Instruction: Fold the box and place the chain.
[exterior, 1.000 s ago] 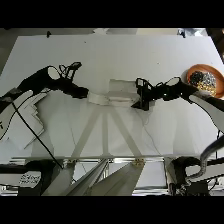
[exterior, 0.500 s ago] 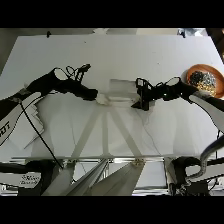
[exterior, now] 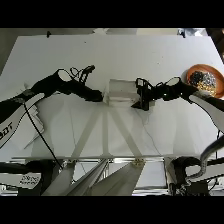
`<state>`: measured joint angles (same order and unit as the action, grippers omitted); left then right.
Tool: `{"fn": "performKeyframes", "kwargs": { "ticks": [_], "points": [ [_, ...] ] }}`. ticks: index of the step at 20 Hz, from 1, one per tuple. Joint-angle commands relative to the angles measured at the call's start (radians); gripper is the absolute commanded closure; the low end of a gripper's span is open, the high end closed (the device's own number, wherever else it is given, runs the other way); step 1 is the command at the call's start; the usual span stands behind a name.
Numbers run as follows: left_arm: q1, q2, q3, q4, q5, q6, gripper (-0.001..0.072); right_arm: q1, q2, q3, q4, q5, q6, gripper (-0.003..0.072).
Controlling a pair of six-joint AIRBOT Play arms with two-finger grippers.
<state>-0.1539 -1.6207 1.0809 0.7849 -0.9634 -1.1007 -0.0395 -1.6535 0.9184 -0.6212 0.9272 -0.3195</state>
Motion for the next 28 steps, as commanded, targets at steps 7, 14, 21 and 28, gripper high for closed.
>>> {"fn": "performKeyframes", "kwargs": {
  "ticks": [7,14,21,28],
  "points": [
    [0.004,-0.003,0.000,-0.265,-0.053,0.248,0.0344,0.000,-0.001,0.000,0.000,0.000,0.000,0.0179],
    [-0.029,-0.065,0.000,-0.301,0.012,0.251,0.0163,0.000,-0.001,0.000,0.000,0.000,0.000,0.0179],
    [-0.046,-0.065,0.000,-0.320,0.137,0.205,0.0132,0.000,-0.001,0.000,0.000,0.000,0.000,0.0179],
    [-0.102,-0.065,0.000,-0.209,0.222,0.125,0.0149,0.000,-0.001,0.000,0.000,0.000,0.000,0.0179]
  ]
}}
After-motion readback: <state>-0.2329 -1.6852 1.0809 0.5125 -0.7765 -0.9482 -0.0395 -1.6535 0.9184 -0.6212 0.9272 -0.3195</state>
